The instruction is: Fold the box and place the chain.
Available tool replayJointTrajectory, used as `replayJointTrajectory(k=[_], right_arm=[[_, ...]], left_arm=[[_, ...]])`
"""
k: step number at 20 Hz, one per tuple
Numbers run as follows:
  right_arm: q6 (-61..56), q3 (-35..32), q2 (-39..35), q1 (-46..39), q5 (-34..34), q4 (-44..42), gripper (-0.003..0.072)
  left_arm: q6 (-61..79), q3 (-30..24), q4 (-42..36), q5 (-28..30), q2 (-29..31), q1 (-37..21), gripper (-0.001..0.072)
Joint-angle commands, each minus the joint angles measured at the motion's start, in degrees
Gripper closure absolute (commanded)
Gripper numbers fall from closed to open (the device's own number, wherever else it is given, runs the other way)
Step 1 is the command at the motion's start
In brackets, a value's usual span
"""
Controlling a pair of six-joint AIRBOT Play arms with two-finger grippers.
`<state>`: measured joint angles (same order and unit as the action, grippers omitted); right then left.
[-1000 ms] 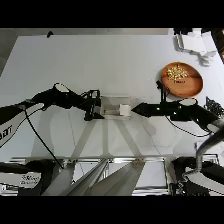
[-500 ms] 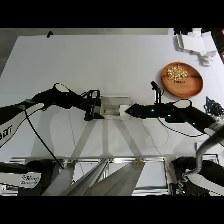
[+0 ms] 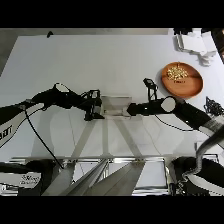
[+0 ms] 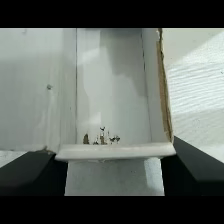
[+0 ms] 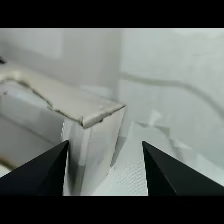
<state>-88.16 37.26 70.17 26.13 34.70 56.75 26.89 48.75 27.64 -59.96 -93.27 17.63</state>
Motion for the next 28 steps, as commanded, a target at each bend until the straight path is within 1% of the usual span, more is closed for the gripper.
replayJointTrajectory(k=[1,3,4,5,7,9,13,15,17,18,19,20,21,22,24,26,27,28], right_arm=[[-15.26,3.02,1.25,3.1,0.42,14.78,0.0177],[-15.5,4.37,1.51,4.94,0.87,14.86,0.0173],[-15.28,5.66,1.53,6.23,1.79,15.43,0.0142],[-15.28,7.04,1.64,7.23,3.1,16.68,0.0138],[-15.52,10.25,3.17,8.09,8.68,20.0,0.0134],[-20.96,13.22,6.29,8.26,14.95,24.06,0.0134],[-33.2,18.47,12.04,12.87,19.08,37.51,0.0148],[-35.04,21.75,14.97,14.73,23.19,40.15,0.0155],[-35.1,24.94,17.88,15.87,26.77,40.28,0.0155],[-36.06,26.38,19.06,16.5,27.5,40.3,0.0156],[-38.64,27.45,19.98,17.0,27.28,40.19,0.0195],[-41.94,27.87,20.41,17.44,26.36,40.06,0.0282],[-45.27,27.87,20.44,17.79,25.14,39.98,0.0371],[-47.69,27.87,20.44,17.97,24.22,39.85,0.0488],[-50.14,27.89,20.44,17.97,24.22,39.71,0.0679],[-50.05,27.87,20.41,17.97,24.28,39.34,0.0677],[-50.05,27.89,20.26,17.97,24.39,39.1,0.0628],[-50.01,27.87,19.74,17.97,24.33,38.93,0.0423]], left_arm=[[0.04,0.02,0.07,-0.02,0.02,-0.02,0.0361],[0.04,0.02,0.07,-0.07,0.02,-0.02,0.0361],[0.04,0.0,0.07,-0.04,0.02,-0.02,0.0361],[0.04,0.02,0.07,-0.04,0.02,-0.02,0.0361],[0.04,0.02,0.07,-0.04,0.02,-0.02,0.0361],[0.04,0.02,0.07,-0.04,0.02,-0.02,0.0361],[0.04,0.02,0.07,-0.07,0.02,-0.02,0.0361],[0.04,0.0,0.07,-0.04,0.02,-0.02,0.0361],[0.04,0.02,0.07,-0.04,0.02,-0.02,0.0361],[0.04,0.02,0.07,-0.04,0.02,-0.02,0.0361],[0.04,0.02,0.07,-0.04,0.02,-0.02,0.0361],[0.04,0.02,0.07,-0.04,0.02,-0.02,0.0361],[0.04,0.02,0.07,-0.04,0.02,-0.02,0.0361],[0.04,0.02,0.07,-0.04,0.02,-0.02,0.0361],[0.04,0.02,0.07,-0.04,0.02,-0.02,0.0361],[0.04,0.02,0.07,-0.04,0.02,-0.02,0.0361],[0.04,0.02,0.07,-0.04,0.02,-0.02,0.0361],[0.04,0.02,0.07,-0.04,0.02,-0.02,0.0361]])
